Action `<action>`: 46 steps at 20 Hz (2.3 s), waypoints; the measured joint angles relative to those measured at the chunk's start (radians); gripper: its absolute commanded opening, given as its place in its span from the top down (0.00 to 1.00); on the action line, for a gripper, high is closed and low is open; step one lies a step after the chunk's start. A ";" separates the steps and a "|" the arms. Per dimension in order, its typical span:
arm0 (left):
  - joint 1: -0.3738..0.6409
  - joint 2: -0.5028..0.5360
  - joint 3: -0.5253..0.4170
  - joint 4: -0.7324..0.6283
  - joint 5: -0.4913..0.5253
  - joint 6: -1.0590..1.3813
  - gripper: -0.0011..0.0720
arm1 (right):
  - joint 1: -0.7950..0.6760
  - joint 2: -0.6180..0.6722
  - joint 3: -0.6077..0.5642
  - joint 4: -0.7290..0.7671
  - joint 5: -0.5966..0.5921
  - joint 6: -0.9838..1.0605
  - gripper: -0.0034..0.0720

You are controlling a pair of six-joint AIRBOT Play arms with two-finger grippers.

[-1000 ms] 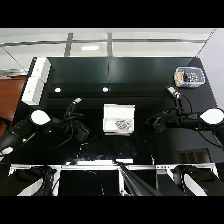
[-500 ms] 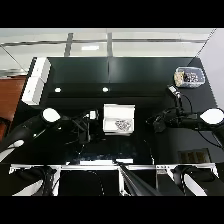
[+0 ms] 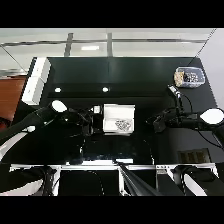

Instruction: Fold the box and place the chain.

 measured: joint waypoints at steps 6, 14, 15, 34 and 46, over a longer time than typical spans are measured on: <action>-0.019 -0.029 0.026 -0.017 -0.002 0.045 0.01 | 0.000 0.000 0.000 0.000 -0.002 0.000 0.64; -0.066 -0.034 0.030 -0.030 0.019 0.053 0.01 | 0.000 0.000 0.000 -0.001 -0.004 0.000 0.64; -0.070 -0.034 0.030 -0.031 0.023 0.053 0.03 | 0.000 0.000 0.000 -0.001 -0.004 0.000 0.64; -0.113 -0.034 0.031 -0.039 0.051 0.051 0.59 | 0.032 -0.185 0.102 0.267 -0.366 0.222 0.03; -0.113 -0.034 0.031 -0.053 0.068 0.047 0.59 | 0.167 -0.438 0.404 0.069 0.080 -0.273 0.03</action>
